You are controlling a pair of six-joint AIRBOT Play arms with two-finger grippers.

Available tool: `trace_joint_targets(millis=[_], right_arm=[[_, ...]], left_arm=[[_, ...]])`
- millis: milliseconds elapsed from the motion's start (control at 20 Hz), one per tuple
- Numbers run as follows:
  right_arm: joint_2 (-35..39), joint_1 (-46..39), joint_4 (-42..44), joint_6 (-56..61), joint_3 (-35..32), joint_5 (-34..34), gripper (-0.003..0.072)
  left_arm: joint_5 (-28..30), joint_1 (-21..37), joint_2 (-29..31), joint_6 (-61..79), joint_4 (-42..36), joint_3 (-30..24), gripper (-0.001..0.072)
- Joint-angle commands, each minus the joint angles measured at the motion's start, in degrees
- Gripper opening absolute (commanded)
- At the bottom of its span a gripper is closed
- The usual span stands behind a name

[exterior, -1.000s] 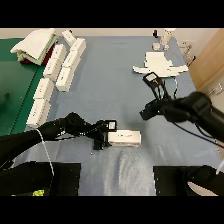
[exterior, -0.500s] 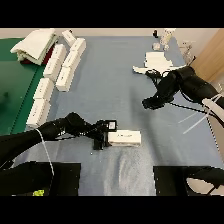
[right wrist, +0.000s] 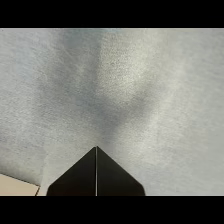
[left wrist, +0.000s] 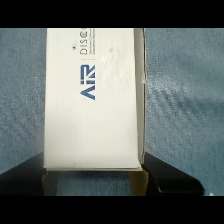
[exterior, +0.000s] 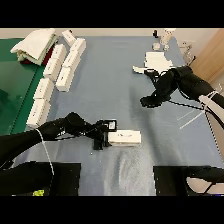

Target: Fold the box.

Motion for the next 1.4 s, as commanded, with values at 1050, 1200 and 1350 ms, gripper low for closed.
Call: trace_joint_targets(millis=[1050,1200,1350], right_arm=[[-0.1,0.0,0.2,-0.1,0.1,0.2,0.0003],[-0.1,0.0,0.2,-0.1,0.1,0.2,0.0003],[-0.1,0.0,0.2,-0.1,0.1,0.2,0.0003]], left_arm=[[4.0,48.9,12.3,-64.7,32.7,0.8,0.0462],[8.1,48.9,8.8,-65.4,32.5,0.9,0.0462],[13.7,48.9,7.5,-66.1,31.3,1.0,0.0462]])
